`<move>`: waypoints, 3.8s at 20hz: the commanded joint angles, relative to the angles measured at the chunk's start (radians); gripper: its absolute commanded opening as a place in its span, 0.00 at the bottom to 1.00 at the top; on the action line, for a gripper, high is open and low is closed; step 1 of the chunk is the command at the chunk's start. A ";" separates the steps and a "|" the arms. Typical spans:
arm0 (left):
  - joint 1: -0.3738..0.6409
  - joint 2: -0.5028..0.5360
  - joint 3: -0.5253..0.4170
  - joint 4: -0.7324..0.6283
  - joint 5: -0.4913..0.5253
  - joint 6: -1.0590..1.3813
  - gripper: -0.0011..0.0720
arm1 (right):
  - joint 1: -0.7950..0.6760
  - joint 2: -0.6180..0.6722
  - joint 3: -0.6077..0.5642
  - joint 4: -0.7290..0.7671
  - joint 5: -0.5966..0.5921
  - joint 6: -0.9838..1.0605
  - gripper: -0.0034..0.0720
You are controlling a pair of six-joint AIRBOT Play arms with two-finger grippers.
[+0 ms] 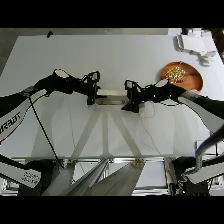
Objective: Fold the box and place the chain.
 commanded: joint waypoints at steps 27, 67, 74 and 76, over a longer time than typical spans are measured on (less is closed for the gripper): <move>0.178 0.311 -0.001 0.522 -0.139 -0.441 0.28 | 0.001 0.000 0.000 0.000 0.001 0.000 0.62; 0.108 0.256 -0.113 0.440 -0.057 -0.657 0.02 | 0.001 0.000 0.000 0.000 0.001 0.000 0.62; 0.060 0.243 -0.113 0.732 0.034 -0.832 0.02 | 0.001 0.000 0.000 0.000 0.001 0.000 0.62; 0.056 0.238 -0.113 0.726 0.034 -0.831 0.02 | 0.001 0.000 0.000 0.000 0.002 0.000 0.62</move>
